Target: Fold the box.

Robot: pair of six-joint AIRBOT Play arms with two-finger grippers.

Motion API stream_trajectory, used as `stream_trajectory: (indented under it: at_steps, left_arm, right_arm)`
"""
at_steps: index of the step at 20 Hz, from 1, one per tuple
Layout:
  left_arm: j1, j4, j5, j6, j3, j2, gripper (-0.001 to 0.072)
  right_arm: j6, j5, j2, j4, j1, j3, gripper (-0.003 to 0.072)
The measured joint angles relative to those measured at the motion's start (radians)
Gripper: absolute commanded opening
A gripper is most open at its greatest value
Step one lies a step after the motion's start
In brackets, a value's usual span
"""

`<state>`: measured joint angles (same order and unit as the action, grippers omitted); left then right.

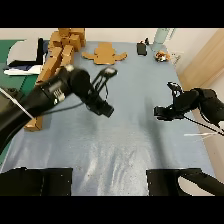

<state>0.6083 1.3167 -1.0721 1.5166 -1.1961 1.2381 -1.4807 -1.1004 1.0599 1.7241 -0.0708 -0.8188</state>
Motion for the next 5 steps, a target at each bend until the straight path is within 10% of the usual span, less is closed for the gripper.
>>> stream_trajectory:
  at_steps: [5]
  left_arm:
    - [0.024, 0.01, 0.148, 0.009, 0.172, -0.024, 0.0014]
  right_arm:
    - [0.0, 0.0, 0.0, 0.0, 0.0, 0.0, 0.0006]
